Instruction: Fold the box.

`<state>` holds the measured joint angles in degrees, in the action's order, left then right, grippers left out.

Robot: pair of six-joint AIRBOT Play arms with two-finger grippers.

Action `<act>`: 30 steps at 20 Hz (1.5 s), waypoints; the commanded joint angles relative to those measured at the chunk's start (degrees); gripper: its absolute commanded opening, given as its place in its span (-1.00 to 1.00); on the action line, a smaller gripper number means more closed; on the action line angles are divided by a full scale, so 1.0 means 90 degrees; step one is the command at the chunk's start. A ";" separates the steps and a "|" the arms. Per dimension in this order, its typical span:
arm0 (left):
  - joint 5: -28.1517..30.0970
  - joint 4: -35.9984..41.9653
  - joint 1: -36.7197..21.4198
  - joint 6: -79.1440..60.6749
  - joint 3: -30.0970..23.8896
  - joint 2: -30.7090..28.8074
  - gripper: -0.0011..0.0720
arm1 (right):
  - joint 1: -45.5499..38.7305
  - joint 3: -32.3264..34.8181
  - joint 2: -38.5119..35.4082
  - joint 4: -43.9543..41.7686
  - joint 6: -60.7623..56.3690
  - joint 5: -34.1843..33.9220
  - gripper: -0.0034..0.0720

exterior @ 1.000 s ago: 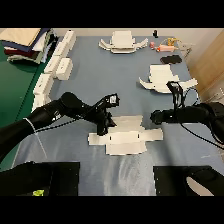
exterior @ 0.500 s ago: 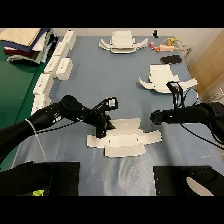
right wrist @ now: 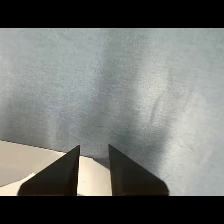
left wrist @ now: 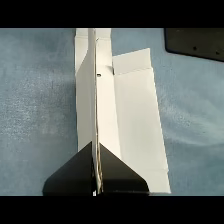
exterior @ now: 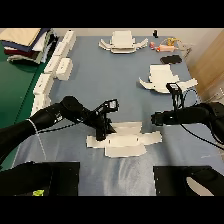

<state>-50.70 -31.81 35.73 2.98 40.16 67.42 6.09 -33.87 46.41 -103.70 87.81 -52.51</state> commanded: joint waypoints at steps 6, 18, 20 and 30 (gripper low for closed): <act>-0.0151 -0.0036 -0.0005 -0.0015 0.0002 -0.0002 -0.93 | 0.0002 -0.0005 -0.0005 -0.0036 0.0000 -0.0189 -0.21; -0.0153 -0.0034 0.0000 -0.0015 0.0002 -0.0002 -0.93 | 0.0789 0.0090 -0.1246 -0.0937 0.1826 -0.2166 -0.91; -0.0151 -0.0036 -0.0002 -0.0015 0.0002 -0.0002 -0.93 | 0.1715 0.0313 -0.1598 -0.0925 0.2560 -0.2409 -0.91; -0.0153 -0.0036 0.0000 -0.0015 0.0002 -0.0002 -0.93 | 0.5209 0.0954 -0.0617 0.1836 0.3317 0.0216 0.50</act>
